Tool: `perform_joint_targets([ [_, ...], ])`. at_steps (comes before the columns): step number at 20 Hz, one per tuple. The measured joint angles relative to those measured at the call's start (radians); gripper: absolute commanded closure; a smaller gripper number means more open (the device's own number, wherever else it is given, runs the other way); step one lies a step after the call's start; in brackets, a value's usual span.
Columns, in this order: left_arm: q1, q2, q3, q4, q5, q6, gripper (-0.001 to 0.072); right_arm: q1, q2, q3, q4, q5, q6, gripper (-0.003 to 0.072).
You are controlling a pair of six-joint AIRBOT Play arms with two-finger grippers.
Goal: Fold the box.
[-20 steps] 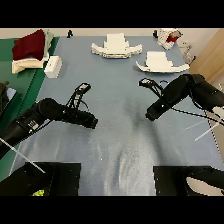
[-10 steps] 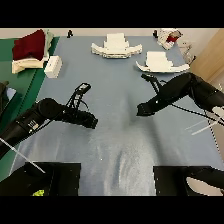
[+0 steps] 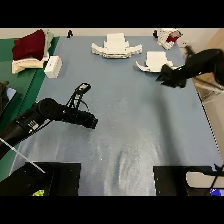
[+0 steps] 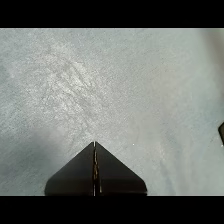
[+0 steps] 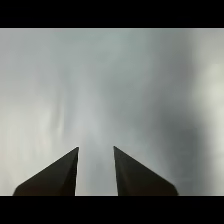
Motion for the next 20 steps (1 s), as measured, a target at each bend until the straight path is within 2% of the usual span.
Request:
perform_joint_targets([
  [2, 0.000, 0.000, 0.000, 0.000, 0.000, 0.000, 0.0697, -0.118, -0.135, 0.155, -0.024, -0.004, 0.021, 0.0332],
  [3, 0.000, 0.000, 0.000, 0.000, 0.000, 0.000, 0.0698, -0.162, -0.202, 0.225, -0.031, -0.011, 0.027, 0.0369],
  [5, 0.000, 0.000, 0.000, 0.000, 0.000, 0.000, 0.0697, -0.229, -0.338, 0.361, -0.024, -0.021, 0.037, 0.0380],
  [11, 0.000, 0.000, 0.000, 0.000, 0.000, 0.000, 0.0697, -0.301, -0.641, 0.663, 0.059, -0.024, 0.039, 0.0380],
  [18, 0.000, 0.000, 0.000, 0.000, 0.000, 0.000, 0.0697, -0.305, -0.742, 0.748, 0.162, 0.026, 0.005, 0.0380],
  [19, 0.000, 0.000, 0.000, 0.000, 0.000, 0.000, 0.0697, -0.305, -0.745, 0.750, 0.169, 0.027, 0.003, 0.0398],
  [20, 0.000, 0.000, 0.000, 0.000, 0.000, 0.000, 0.0697, -0.304, -0.748, 0.753, 0.174, 0.030, 0.000, 0.0465],
])
